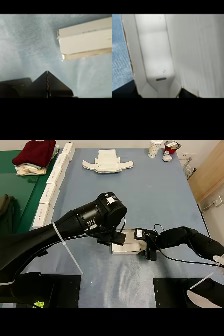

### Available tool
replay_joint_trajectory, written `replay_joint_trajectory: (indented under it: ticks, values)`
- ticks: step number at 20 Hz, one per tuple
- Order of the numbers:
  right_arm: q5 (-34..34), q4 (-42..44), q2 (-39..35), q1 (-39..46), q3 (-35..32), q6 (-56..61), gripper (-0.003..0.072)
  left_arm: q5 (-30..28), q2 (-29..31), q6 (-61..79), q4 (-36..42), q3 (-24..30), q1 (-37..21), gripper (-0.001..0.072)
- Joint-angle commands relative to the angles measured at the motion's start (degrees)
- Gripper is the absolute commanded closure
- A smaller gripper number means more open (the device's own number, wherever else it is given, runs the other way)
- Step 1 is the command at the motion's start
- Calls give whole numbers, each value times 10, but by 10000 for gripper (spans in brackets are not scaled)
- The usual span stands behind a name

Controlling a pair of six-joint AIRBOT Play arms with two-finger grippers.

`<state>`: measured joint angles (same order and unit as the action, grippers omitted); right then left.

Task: Fold the box.

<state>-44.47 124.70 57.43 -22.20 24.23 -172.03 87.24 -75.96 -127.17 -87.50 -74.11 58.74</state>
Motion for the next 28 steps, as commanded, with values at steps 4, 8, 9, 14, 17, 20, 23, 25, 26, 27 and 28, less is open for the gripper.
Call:
replay_joint_trajectory:
  ticks: [4,8,9,14,17,20,23,25,26,27,28]
  values:
    - [0,0,0,0,0,0,137,-56,4,136,0,0,23,698]
    - [0,0,0,-1,0,0,137,-113,12,224,0,0,51,698]
    - [0,0,0,-1,0,0,137,-122,24,244,9,8,54,698]
    - [0,0,0,-1,0,0,137,-183,163,436,68,160,-21,698]
    - [0,0,0,-1,0,0,137,-219,238,696,166,241,-111,698]
    - [0,0,0,-1,0,0,137,-244,262,879,252,303,-210,585]
    - [0,0,0,-1,0,0,137,-304,259,1034,333,362,-279,7]
    - [0,0,0,-1,0,0,137,-367,259,1106,372,393,-286,7]
    - [0,0,0,-1,0,0,137,-403,259,1144,396,410,-284,7]
    - [0,0,0,-1,0,0,137,-434,259,1178,419,426,-283,7]
    - [0,0,0,-1,0,0,137,-455,258,1207,443,442,-283,7]
